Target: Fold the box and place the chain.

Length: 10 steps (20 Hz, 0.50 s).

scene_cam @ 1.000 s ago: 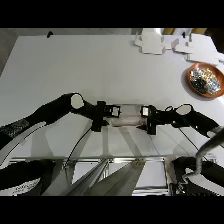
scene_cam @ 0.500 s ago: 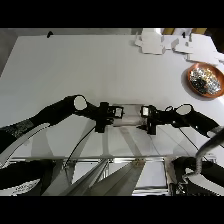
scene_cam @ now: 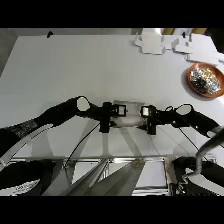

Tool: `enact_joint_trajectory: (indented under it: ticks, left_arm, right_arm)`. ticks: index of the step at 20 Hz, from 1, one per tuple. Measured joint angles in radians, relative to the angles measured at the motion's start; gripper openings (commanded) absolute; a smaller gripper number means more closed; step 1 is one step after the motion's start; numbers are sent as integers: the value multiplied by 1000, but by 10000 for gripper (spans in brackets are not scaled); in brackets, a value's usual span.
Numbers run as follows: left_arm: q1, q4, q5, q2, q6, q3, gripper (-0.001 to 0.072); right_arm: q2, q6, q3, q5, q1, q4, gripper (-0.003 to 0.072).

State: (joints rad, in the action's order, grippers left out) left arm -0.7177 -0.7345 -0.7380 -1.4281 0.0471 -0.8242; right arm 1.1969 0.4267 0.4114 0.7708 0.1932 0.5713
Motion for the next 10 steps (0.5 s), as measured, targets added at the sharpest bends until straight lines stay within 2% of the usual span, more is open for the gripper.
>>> enact_joint_trajectory:
  ticks: [2,3,4,6,7,10]
  left_arm:
    - [0,0,-8,0,4,0,376]
    - [0,-1,-16,0,7,0,306]
    - [0,-8,-26,5,19,0,188]
    - [5,-49,-55,28,87,0,36]
    - [11,-77,-69,46,137,0,6]
    - [46,-193,-128,129,354,0,4]
  right_arm:
    - [0,0,0,0,0,1,396]
    - [0,1,0,1,0,1,396]
    - [0,1,0,1,0,1,396]
    - [0,1,0,1,0,1,396]
    - [0,1,0,0,0,1,396]
    - [0,0,0,0,0,0,396]
